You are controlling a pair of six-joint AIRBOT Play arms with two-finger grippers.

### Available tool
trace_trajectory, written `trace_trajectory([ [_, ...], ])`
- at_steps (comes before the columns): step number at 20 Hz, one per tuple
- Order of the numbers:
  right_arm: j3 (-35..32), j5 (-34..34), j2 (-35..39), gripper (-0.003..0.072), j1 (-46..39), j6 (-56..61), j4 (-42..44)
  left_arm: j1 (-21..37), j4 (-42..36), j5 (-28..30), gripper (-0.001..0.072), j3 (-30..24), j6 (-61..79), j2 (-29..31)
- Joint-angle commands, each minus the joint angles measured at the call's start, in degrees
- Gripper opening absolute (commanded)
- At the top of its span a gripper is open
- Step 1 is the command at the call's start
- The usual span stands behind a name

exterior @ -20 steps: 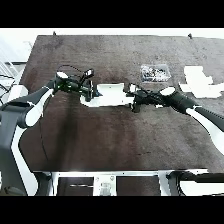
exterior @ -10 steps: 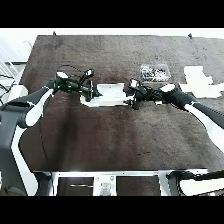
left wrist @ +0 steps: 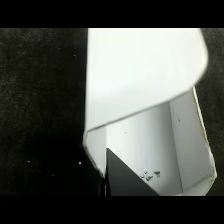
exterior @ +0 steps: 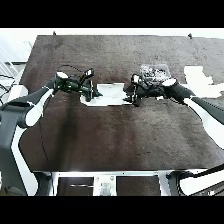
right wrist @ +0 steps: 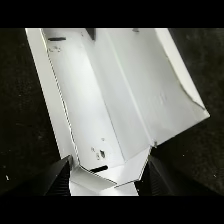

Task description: Fold the box and place the chain.

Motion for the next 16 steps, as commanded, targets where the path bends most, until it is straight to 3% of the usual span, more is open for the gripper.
trace_trajectory([
  [1,4.6,7.4,-3.9,0.0571,-1.5,0.5,-1.0,0.0,-0.1,0.0,0.0020,0.0,0.0,0.0],
  [8,13.6,16.4,-11.0,0.0572,-3.4,3.1,-4.1,0.0,-0.1,-0.2,0.0020,0.0,0.0,0.0],
  [16,15.7,19.8,-9.7,0.0574,-2.8,8.6,-4.3,0.0,-0.1,-0.2,0.0020,0.0,0.0,0.0],
])
